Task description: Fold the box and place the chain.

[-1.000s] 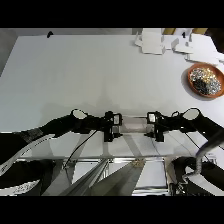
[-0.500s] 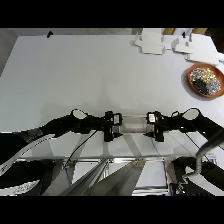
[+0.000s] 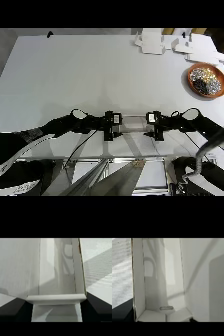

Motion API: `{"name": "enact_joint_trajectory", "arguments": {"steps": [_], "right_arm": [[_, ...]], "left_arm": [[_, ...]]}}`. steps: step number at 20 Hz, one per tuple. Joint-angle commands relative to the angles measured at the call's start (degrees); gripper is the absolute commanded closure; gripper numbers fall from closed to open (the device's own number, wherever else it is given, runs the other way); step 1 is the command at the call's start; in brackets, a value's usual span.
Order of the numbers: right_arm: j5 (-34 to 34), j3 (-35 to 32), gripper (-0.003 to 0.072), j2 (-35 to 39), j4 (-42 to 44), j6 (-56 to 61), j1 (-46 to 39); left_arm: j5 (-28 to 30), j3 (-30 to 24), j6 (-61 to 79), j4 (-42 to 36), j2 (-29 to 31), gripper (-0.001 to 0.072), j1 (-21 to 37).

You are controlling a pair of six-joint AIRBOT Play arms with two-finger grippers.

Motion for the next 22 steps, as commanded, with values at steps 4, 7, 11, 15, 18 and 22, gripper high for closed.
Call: {"name": "enact_joint_trajectory", "arguments": {"steps": [4,7,11,15,18,22], "right_arm": [[1.4,0.1,-0.0012,4.1,-8.8,8.7,0.0],[5.4,0.1,-0.0007,8.9,-18.0,17.1,0.0],[12.3,0.1,0.0006,16.9,-28.7,26.9,0.0],[17.9,0.1,0.0195,26.8,-31.0,34.0,0.0],[20.7,0.1,0.0482,33.9,-20.3,34.5,0.0],[18.2,0.0,0.0666,35.0,-3.7,34.1,0.0]], "left_arm": [[0.0,0.0,0.2,0.5,0.0,0.0501,0.0],[0.0,0.0,0.2,0.5,0.0,0.0501,0.0],[0.0,0.0,0.2,0.5,0.0,0.0501,0.0],[0.0,0.0,0.2,0.5,0.0,0.0501,0.0],[0.0,0.0,0.2,0.5,0.0,0.0501,0.0],[-0.1,0.0,0.2,0.5,0.0,0.0501,0.0]]}}
